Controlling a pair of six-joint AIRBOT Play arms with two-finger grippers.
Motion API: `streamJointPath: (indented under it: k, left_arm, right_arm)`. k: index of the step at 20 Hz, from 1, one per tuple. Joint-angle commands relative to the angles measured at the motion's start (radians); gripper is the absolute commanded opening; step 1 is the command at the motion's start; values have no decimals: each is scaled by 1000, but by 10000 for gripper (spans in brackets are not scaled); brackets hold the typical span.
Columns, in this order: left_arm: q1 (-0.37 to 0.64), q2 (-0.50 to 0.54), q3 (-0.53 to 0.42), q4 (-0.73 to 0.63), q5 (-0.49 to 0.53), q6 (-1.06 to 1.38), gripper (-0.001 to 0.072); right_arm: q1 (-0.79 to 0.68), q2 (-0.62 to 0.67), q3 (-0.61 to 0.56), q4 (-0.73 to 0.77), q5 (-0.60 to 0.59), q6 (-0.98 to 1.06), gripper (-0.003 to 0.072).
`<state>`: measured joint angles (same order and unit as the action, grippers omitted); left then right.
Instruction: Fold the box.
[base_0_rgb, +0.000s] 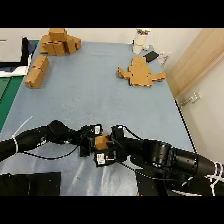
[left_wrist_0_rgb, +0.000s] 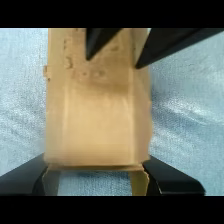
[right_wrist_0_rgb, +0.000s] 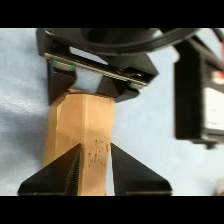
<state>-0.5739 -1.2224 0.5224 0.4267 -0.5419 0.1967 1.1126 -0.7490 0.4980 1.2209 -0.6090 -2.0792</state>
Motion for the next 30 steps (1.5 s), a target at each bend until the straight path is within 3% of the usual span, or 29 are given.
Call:
streamJointPath:
  k: [1, 7, 8, 9, 21, 30]
  left_arm:
    - [1, 0, 0, 0, 0, 0, 402]
    - [1, 0, 0, 0, 0, 0, 402]
    - [1, 0, 0, 0, 0, 0, 402]
    - [0, 0, 0, 0, 0, 0, 402]
    - [1, 0, 0, 0, 0, 0, 402]
    - [1, 0, 0, 0, 0, 0, 403]
  right_arm:
    - [3, 2, 5, -145, -10, 104, 282]
    - [3, 0, 6, -170, -11, 151, 279]
    - [3, -3, 6, -156, -13, 149, 213]
    - [3, -6, 6, -140, -13, 149, 195]
    - [6, -17, 6, -2, -24, 111, 194]
    - [62, -18, -1, -2, -64, 166, 192]
